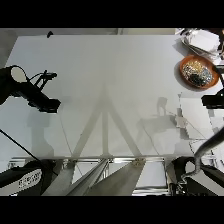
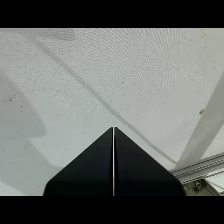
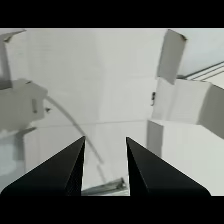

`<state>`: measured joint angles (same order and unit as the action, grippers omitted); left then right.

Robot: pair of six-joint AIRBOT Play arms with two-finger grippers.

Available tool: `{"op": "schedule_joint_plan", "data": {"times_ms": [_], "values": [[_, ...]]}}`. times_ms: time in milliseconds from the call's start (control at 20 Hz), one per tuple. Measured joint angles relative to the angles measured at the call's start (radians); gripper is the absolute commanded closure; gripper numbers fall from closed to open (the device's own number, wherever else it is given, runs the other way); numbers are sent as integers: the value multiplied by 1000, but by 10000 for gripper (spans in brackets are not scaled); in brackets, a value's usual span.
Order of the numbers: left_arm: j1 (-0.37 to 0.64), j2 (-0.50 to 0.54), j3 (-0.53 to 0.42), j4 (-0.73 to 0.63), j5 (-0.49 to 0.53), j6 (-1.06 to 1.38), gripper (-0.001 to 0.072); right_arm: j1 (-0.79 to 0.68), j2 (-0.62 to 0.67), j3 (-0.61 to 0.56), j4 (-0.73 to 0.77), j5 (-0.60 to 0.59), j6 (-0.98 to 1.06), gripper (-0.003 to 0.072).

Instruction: Fold the box and place the chain.

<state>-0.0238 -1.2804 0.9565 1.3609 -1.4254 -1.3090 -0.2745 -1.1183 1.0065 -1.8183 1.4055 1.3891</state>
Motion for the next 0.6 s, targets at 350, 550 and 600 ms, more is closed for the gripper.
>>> {"op": "schedule_joint_plan", "data": {"times_ms": [350,550,600], "values": [[0,0,0,0,0,0,701,-90,-13,7,-218,-39,-6,98],[0,0,0,0,0,0,701,-272,-43,8,-197,-64,-28,98],[0,0,0,0,0,0,701,-318,-56,7,-167,-70,-51,99]]}}
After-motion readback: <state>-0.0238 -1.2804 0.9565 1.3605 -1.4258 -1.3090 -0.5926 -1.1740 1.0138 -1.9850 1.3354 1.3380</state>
